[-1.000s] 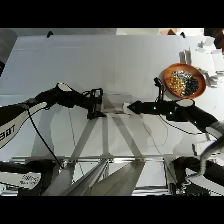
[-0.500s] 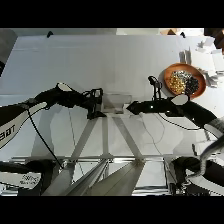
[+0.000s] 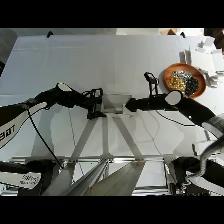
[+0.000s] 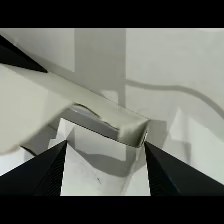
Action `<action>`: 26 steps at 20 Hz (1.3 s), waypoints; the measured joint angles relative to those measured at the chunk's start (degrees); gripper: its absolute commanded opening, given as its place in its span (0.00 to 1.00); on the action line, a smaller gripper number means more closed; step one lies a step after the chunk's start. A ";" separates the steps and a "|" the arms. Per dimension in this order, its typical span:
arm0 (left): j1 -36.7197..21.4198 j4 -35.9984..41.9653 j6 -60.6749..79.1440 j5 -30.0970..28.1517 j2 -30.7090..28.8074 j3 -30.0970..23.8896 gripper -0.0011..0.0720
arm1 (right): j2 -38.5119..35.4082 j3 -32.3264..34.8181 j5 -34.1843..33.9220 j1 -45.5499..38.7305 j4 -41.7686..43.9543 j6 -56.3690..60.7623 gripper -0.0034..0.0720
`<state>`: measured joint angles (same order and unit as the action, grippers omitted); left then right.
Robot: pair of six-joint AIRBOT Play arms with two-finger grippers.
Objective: Fold the box and place the chain.
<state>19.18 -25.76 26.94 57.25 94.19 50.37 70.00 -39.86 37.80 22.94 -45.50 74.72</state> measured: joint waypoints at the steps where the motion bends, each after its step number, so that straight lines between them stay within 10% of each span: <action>1: 0.00 -0.02 0.00 -0.02 0.00 0.02 0.55 | 0.00 -0.24 -0.02 0.57 -0.42 0.61 0.77; 13: 0.00 0.00 0.00 0.00 0.00 0.02 0.55 | 0.90 -0.87 -2.93 5.44 -16.74 8.41 0.77; 26: -0.02 -0.07 0.02 0.02 0.00 0.00 0.55 | 2.51 -3.17 -0.04 7.54 -12.46 15.98 0.75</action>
<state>19.16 -25.82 26.96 57.28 94.19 50.37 72.51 -43.03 37.76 30.48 -57.95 90.70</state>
